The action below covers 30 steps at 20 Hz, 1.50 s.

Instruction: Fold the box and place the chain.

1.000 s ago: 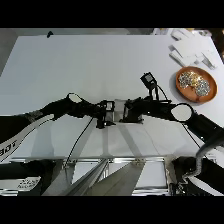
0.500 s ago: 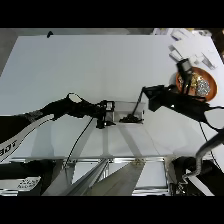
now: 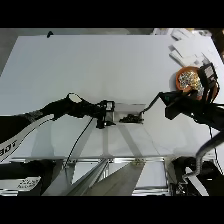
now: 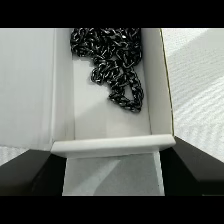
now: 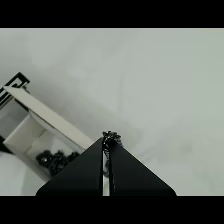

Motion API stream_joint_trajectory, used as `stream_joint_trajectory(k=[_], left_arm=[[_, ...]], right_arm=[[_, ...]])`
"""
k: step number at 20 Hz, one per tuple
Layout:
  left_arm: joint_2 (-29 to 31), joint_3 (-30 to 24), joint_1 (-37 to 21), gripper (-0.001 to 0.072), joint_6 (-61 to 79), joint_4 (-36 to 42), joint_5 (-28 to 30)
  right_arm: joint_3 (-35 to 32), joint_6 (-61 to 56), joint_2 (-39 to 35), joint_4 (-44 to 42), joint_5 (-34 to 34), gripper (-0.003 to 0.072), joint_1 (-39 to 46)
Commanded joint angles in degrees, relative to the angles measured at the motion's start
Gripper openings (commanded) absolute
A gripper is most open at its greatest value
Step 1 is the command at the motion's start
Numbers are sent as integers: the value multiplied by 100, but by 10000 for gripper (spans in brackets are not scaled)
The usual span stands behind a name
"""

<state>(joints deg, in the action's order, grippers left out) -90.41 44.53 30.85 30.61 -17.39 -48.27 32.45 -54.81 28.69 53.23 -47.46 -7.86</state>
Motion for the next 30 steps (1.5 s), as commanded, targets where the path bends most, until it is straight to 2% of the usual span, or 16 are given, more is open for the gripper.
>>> stream_joint_trajectory(k=[1,4,8,15,19,20,22,23,25,27,30], left_arm=[[2,4,-4,203,2,-2,2],[2,4,-4,203,2,-2,2],[2,4,-4,203,2,-2,2],[2,4,-4,203,2,-2,2],[2,4,-4,203,2,-2,2],[2,4,-4,203,2,-2,2],[2,4,-4,203,2,-2,4],[2,4,-4,203,2,-2,2],[2,4,-4,203,2,-2,2],[2,4,-4,203,2,-2,4],[2,4,-4,203,2,-2,4]], right_arm=[[7,-94,-59,-192,-901,21,7],[7,-48,-57,-876,-1390,21,-2],[4,302,404,-1753,-1349,21,-634],[4,584,2218,-1563,-376,25,-1716],[15,584,2568,-1429,-74,197,-1735],[101,584,2542,-1235,-151,208,-1690],[522,592,2369,-752,-863,200,-1296],[804,765,2229,-505,-1360,166,-988],[1167,1145,1934,-260,-1923,35,-437],[1189,1799,1764,-61,-2253,34,57],[1158,2796,1873,1095,-2682,21,339]])
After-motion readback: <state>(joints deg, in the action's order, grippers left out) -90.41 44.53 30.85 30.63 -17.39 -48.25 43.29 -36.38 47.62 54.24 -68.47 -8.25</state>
